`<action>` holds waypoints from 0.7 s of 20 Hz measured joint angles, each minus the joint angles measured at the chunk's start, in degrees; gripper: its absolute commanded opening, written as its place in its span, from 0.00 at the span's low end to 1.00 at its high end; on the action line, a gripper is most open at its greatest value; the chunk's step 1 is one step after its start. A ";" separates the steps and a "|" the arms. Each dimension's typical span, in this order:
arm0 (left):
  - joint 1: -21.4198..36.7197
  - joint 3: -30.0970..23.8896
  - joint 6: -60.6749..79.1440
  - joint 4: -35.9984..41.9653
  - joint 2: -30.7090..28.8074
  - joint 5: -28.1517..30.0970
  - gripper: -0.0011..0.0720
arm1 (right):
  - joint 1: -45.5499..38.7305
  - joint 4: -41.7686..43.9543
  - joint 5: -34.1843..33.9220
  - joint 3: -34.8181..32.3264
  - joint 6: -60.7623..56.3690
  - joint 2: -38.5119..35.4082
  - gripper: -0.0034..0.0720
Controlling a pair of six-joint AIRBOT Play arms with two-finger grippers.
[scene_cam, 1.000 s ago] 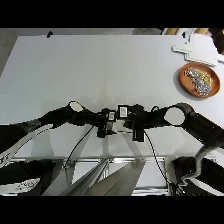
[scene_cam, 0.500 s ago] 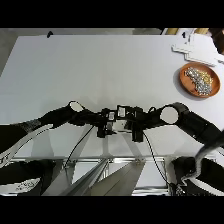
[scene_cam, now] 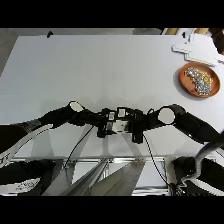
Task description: Fold the box and place the chain.
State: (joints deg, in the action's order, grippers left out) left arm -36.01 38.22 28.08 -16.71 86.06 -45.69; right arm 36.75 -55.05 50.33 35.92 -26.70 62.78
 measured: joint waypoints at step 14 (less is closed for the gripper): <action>0.00 0.00 -0.15 0.07 0.00 0.00 0.30 | -4.79 -2.25 -0.68 -0.33 -6.23 -9.94 0.07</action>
State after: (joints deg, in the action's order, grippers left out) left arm -36.01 38.22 27.92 -16.64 86.06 -45.69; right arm 31.97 -57.30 49.65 35.59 -32.93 52.84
